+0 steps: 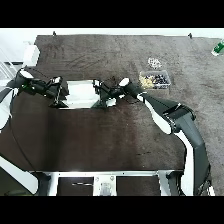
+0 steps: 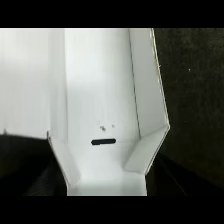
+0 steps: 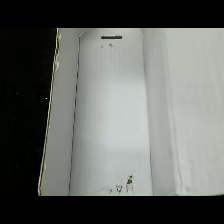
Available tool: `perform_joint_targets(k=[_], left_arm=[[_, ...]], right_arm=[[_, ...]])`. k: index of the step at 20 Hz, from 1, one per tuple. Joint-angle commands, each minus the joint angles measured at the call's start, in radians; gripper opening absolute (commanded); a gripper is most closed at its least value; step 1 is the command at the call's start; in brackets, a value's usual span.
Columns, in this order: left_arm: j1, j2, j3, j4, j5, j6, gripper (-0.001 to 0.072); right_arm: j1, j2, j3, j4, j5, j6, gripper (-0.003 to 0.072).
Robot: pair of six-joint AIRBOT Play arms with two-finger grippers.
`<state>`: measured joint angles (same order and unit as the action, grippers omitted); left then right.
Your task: Fold the box and place the chain.
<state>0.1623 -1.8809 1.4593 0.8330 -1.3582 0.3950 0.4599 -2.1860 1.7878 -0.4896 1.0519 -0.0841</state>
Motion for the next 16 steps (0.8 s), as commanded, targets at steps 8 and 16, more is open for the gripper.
perform_joint_targets(k=[8, 16], left_arm=[[-0.021, 0.000, -0.001, 0.044, 0.030, -0.005, 0.0396], [-0.023, 0.000, -0.001, -0.003, 0.030, 0.005, 0.0345]], right_arm=[[0.000, 0.000, 0.000, 0.000, 0.000, 0.000, 0.0586], [0.000, 0.000, 0.000, 0.000, 0.000, 0.000, 0.0586]])
